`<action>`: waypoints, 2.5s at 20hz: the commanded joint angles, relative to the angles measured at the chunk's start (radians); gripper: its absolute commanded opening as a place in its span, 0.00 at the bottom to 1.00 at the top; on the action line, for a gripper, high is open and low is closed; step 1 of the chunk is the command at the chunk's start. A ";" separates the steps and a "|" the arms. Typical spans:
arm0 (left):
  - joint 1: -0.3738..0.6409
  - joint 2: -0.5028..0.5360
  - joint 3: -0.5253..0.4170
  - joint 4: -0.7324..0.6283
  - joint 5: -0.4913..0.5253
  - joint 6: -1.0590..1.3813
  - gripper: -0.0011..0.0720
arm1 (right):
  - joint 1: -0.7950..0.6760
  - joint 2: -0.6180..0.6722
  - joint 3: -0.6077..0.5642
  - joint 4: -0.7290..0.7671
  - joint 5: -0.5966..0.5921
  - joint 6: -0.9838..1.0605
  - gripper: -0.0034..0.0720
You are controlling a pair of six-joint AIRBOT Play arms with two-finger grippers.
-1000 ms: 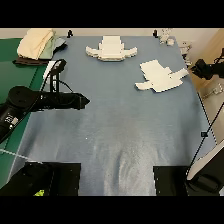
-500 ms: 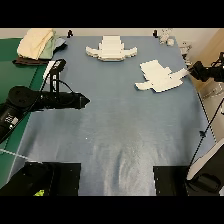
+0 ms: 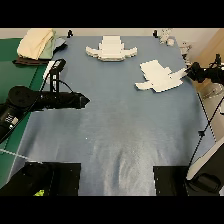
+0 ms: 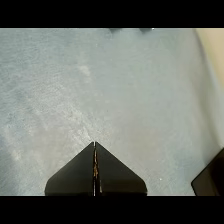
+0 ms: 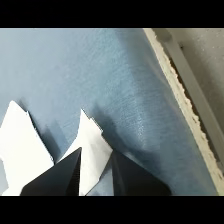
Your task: Fold the box.
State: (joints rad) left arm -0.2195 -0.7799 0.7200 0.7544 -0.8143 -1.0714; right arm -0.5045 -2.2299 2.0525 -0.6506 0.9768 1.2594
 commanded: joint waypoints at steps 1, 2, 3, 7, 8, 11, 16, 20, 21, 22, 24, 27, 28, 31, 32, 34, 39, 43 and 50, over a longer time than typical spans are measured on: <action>0.001 0.000 0.000 0.000 0.002 0.000 0.03 | 0.001 -0.004 0.001 0.014 0.066 -0.031 0.25; 0.001 0.000 0.000 0.000 0.002 0.000 0.03 | 0.001 -0.003 0.001 0.018 0.079 -0.039 0.25; 0.001 0.000 0.000 0.000 0.002 0.000 0.03 | 0.001 -0.003 0.001 0.025 0.088 -0.044 0.25; 0.001 0.000 0.000 0.000 0.002 0.000 0.03 | 0.001 0.000 0.001 0.113 0.101 -0.119 0.22; 0.001 0.000 0.000 0.000 0.002 0.000 0.03 | 0.001 0.000 0.001 0.155 0.116 -0.149 0.07; 0.001 0.000 0.000 0.000 0.002 0.000 0.03 | 0.002 0.002 0.001 0.262 0.193 -0.192 0.05; 0.001 0.000 0.001 0.000 0.001 0.000 0.03 | 0.027 0.066 -0.064 0.279 0.280 -0.184 0.04; 0.001 0.000 0.001 0.000 -0.019 0.000 0.03 | 0.071 0.198 -0.190 0.160 0.279 -0.184 0.04; 0.001 0.000 0.001 0.000 -0.024 -0.001 0.03 | 0.082 0.244 -0.232 0.143 0.278 -0.187 0.04; 0.001 0.000 0.001 0.000 -0.031 -0.003 0.03 | 0.087 0.291 -0.280 0.129 0.267 -0.184 0.04; 0.001 0.000 0.001 0.001 -0.035 -0.031 0.03 | 0.090 0.402 -0.407 0.119 0.239 -0.185 0.04; 0.001 0.002 0.001 0.001 -0.061 -0.052 0.03 | 0.096 0.593 -0.679 0.108 0.175 -0.199 0.04; 0.001 0.003 0.001 0.000 -0.088 -0.052 0.03 | 0.102 0.669 -0.796 0.107 0.135 -0.209 0.04; 0.001 0.008 0.001 0.000 -0.172 -0.053 0.03 | 0.106 0.843 -1.070 0.094 0.012 -0.220 0.04; 0.001 0.008 0.001 0.001 -0.200 -0.053 0.03 | 0.105 0.870 -1.123 0.069 -0.003 -0.207 0.04; 0.001 0.008 0.001 0.000 -0.229 -0.053 0.03 | 0.106 0.877 -1.173 -0.002 0.002 -0.137 0.05; 0.001 0.008 0.001 0.000 -0.219 -0.060 0.03 | 0.079 0.843 -1.136 -0.170 -0.026 -0.064 0.53; 0.001 0.007 0.001 0.000 -0.214 -0.068 0.03 | 0.010 0.783 -1.000 -0.202 0.031 -0.064 0.53; 0.001 0.007 0.001 0.000 -0.214 -0.074 0.54 | 0.001 0.552 -0.835 -0.088 0.301 -0.187 0.53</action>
State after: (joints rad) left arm -0.2195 -0.7727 0.7200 0.7544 -1.0290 -1.1381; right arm -0.4995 -1.5970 1.1717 -0.8173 1.1652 1.1400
